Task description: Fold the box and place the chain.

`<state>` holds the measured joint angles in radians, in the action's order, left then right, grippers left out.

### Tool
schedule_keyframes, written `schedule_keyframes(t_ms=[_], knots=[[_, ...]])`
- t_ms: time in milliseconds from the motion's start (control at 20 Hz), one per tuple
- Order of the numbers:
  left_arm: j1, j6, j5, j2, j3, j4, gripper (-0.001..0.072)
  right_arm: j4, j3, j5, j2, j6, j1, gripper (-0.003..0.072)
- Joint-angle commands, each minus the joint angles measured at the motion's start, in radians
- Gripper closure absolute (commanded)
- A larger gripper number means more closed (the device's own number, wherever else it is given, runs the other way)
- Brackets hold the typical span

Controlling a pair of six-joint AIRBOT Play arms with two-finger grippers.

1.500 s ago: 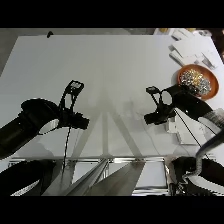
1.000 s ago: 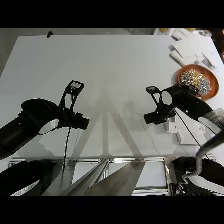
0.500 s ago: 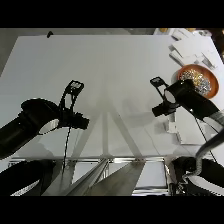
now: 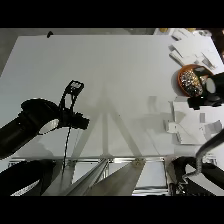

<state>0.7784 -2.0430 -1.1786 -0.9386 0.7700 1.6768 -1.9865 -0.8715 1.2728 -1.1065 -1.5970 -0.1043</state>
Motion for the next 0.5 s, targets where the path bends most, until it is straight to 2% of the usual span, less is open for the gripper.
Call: schedule_keyframes(t_ms=[0, 250, 450], knots=[[0.001, 0.000, 0.000, 0.001, 0.000, -0.001, 0.0559, 0.032, -0.001, -0.033, 0.005, 0.083, -0.229, 0.0146], [0.001, 0.000, 0.000, 0.001, 0.000, -0.001, 0.0559, 0.083, 0.005, -0.055, -0.025, 0.124, -0.386, 0.0146], [0.001, 0.000, 0.000, 0.001, 0.000, -0.001, 0.0559, 0.076, 0.005, 0.005, -0.121, 0.164, -0.401, 0.0152]])
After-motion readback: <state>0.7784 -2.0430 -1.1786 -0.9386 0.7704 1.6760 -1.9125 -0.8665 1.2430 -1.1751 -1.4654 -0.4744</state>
